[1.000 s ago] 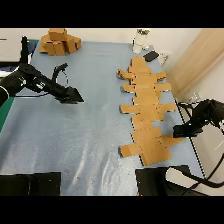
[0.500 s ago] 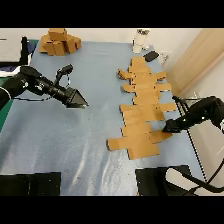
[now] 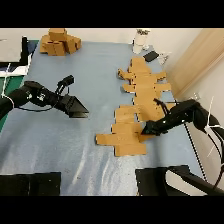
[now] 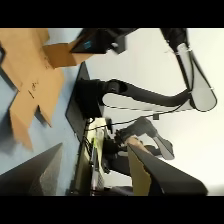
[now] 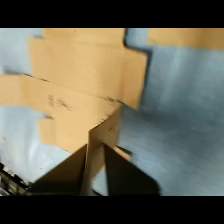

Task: Fold the box.

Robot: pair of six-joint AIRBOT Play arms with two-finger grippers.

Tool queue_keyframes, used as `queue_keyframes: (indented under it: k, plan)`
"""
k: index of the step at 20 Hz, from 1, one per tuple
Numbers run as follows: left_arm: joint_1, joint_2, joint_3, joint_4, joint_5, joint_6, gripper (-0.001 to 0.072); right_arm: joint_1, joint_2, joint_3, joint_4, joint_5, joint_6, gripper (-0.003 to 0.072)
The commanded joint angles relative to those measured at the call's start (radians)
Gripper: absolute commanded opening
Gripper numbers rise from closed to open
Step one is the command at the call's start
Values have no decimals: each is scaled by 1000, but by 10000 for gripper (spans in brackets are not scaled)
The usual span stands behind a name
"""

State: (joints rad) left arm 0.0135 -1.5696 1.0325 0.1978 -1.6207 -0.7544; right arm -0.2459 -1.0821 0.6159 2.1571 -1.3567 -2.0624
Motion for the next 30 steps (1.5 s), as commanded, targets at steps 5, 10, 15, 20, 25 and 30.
queue_keyframes:
  k: [5, 10, 15, 20, 25, 30]
  plan:
    - [0, 1, -45, -23, -60, -20, 604, 63, 0, -40, -119, 90, 117, 228]
    - [2, 1, -45, -37, -68, 6, 602, 68, 0, -41, 31, 75, 9, 2]
    - [76, 3, -77, -123, -150, 39, 593, 222, 24, -44, 244, 121, -136, 1]
    - [177, 64, -194, -123, -123, 76, 593, 426, 22, -44, 262, 336, -198, 87]
    - [199, 76, -225, -112, -126, 76, 594, 432, 22, -37, 103, 374, -51, 409]
    - [199, 76, -225, -112, -116, 78, 594, 433, 22, -39, 94, 340, 6, 403]
